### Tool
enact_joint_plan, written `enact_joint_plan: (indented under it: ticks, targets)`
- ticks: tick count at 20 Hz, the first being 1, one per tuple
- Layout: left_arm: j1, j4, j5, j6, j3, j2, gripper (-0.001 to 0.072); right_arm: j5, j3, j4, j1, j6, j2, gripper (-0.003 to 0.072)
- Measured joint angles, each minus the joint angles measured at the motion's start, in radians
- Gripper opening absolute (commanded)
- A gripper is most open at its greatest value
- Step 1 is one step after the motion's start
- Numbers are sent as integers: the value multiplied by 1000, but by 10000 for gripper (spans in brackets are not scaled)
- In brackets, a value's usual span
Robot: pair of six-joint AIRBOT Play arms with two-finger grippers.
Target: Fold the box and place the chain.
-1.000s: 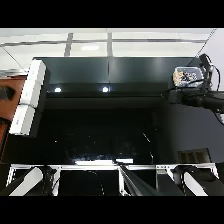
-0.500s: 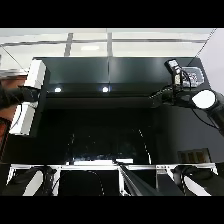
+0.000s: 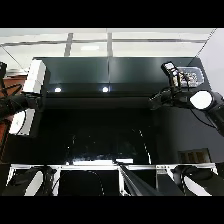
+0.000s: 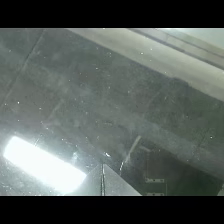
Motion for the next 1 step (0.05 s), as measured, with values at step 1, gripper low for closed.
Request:
enact_joint_plan:
  ticks: [1]
  targets:
    - [0, 1, 1, 0, -1, 0, 28, 0, 0, 0, 0, 0, 0, 18]
